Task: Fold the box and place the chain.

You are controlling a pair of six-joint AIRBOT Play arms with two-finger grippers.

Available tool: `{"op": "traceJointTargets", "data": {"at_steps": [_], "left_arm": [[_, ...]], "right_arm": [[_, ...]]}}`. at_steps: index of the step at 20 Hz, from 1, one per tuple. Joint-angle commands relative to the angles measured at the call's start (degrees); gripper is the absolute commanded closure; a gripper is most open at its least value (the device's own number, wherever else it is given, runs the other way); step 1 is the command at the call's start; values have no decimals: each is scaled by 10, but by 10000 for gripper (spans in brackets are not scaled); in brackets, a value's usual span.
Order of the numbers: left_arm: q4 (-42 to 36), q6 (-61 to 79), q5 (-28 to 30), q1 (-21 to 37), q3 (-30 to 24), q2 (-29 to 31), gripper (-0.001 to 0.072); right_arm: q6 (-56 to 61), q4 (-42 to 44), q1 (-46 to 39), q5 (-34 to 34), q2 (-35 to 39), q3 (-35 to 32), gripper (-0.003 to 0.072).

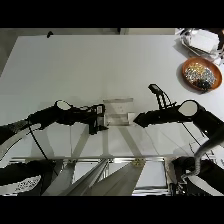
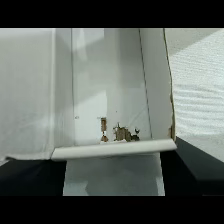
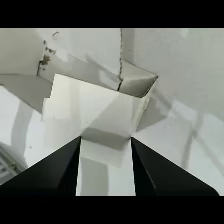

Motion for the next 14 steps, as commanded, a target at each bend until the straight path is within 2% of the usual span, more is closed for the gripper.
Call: {"op": "traceJointTargets", "data": {"at_steps": [1, 3, 8, 14], "left_arm": [[0, 0, 0, 0, 0, 0, 499], [0, 0, 0, 0, 0, 0, 499], [0, 0, 0, 0, 0, 0, 499], [0, 0, 0, 0, 0, 0, 499]], "right_arm": [[65, -45, 20, -30, 0, 0, 313], [102, -73, 38, -41, 0, 0, 273], [147, -86, 72, -80, -6, 8, 269], [205, -104, 114, -64, -76, 72, 269]]}}
